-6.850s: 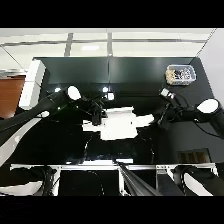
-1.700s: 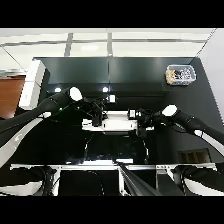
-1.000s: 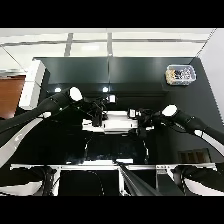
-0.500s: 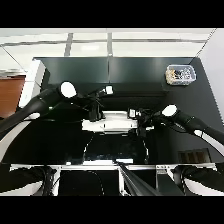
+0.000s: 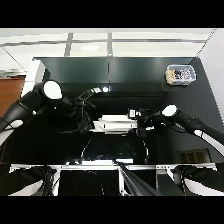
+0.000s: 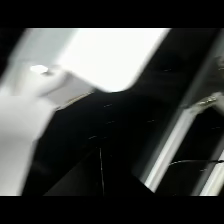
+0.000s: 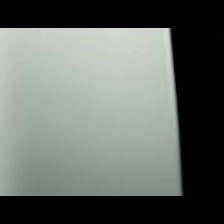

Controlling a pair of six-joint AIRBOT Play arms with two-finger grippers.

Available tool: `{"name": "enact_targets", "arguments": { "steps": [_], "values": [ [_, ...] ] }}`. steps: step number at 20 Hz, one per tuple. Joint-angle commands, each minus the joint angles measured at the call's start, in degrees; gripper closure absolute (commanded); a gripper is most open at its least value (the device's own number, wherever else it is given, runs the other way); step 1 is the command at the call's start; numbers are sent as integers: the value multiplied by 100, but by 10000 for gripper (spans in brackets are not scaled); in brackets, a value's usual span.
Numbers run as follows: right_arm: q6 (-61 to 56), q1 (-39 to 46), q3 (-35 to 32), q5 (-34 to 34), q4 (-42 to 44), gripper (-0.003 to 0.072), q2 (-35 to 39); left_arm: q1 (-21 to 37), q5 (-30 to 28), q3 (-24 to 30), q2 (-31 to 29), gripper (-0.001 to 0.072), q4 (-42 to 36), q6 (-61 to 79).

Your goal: Fold the box and place the chain.

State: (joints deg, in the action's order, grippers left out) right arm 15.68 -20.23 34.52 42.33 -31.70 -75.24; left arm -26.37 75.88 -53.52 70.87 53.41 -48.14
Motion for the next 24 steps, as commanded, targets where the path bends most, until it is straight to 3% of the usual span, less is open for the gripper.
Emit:
{"name": "enact_targets", "arguments": {
  "steps": [1,5,9,12,16,20,24],
  "values": [
    [-2,-2,7,2,2,374,-4,-234,-933,780,-42,685,-1788,691],
    [-2,-2,7,0,4,374,-4,-144,-2959,944,-42,685,-2699,1226],
    [-2,-2,7,-4,4,374,-4,-146,-4485,940,55,685,-2520,1224],
    [-2,-2,7,-7,4,374,-4,-76,-4378,782,522,685,-1971,1012],
    [-2,-2,7,-11,9,374,-4,-66,-3539,551,1163,685,-1784,1003],
    [-4,-2,7,-13,9,374,-4,-63,-2994,551,1325,685,-1777,1012],
    [-4,-2,7,-13,9,374,-4,203,-2555,70,1189,687,-664,914]
  ]
}}
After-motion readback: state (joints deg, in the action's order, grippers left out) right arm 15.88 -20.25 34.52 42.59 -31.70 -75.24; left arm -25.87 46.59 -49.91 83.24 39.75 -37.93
